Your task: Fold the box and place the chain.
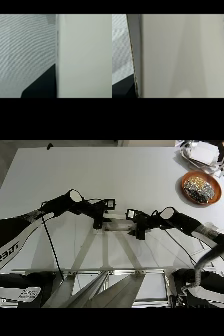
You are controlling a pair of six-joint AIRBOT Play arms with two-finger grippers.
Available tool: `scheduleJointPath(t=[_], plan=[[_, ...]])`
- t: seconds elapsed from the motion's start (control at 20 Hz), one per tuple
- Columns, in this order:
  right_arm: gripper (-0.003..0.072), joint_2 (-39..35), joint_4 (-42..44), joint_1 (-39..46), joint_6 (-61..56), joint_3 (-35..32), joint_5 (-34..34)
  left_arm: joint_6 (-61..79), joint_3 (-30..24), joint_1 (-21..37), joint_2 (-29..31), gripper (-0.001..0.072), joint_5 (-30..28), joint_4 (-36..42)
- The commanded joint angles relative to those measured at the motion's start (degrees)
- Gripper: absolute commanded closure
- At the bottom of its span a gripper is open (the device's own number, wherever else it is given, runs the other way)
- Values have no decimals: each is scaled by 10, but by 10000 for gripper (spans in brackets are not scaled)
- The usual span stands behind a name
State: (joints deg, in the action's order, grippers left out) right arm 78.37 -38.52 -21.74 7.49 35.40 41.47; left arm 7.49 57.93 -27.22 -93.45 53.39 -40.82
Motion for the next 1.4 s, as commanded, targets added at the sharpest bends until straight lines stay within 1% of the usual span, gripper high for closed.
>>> scheduleJointPath(t=[0.0,0.3,0.35,0.4,0.45,0.5,0.55,0.75,0.8,0.9,0.95,1.05,1.1,1.15,1.2,1.25,1.35], plan=[[283,0,-1,0,-1,0,3,0,0,0,0,702,0,0],[283,0,-1,0,-1,0,3,0,0,0,0,701,-1,5],[283,0,-1,0,-1,0,3,1,0,0,2,655,0,2],[283,0,0,0,-1,0,3,1,0,0,4,443,0,-5],[283,0,-1,0,-1,0,3,0,0,2,7,110,-1,-5],[283,0,-1,0,-1,0,3,-2,0,6,11,29,0,-5],[283,0,-1,0,-1,0,3,-3,0,13,17,17,3,-10],[283,0,0,0,-1,0,3,-45,0,62,67,17,22,-60],[283,0,-1,0,-1,0,3,-64,0,79,85,17,31,-74],[283,0,-1,0,-1,0,3,-95,0,111,121,20,69,-81],[283,0,0,0,-1,0,3,-109,0,124,139,56,88,-81],[283,0,-1,0,-1,0,3,-120,0,134,168,449,123,-80],[283,0,-1,0,-1,0,3,-120,0,132,175,652,153,-74],[283,0,-1,0,-1,0,3,-119,0,126,176,702,190,-60],[283,0,-1,0,-1,0,3,-127,0,115,174,703,227,-46],[283,0,0,0,-1,0,3,-144,-1,98,174,703,249,-44],[283,0,-1,0,-1,0,3,-170,-1,57,174,703,270,-40]])
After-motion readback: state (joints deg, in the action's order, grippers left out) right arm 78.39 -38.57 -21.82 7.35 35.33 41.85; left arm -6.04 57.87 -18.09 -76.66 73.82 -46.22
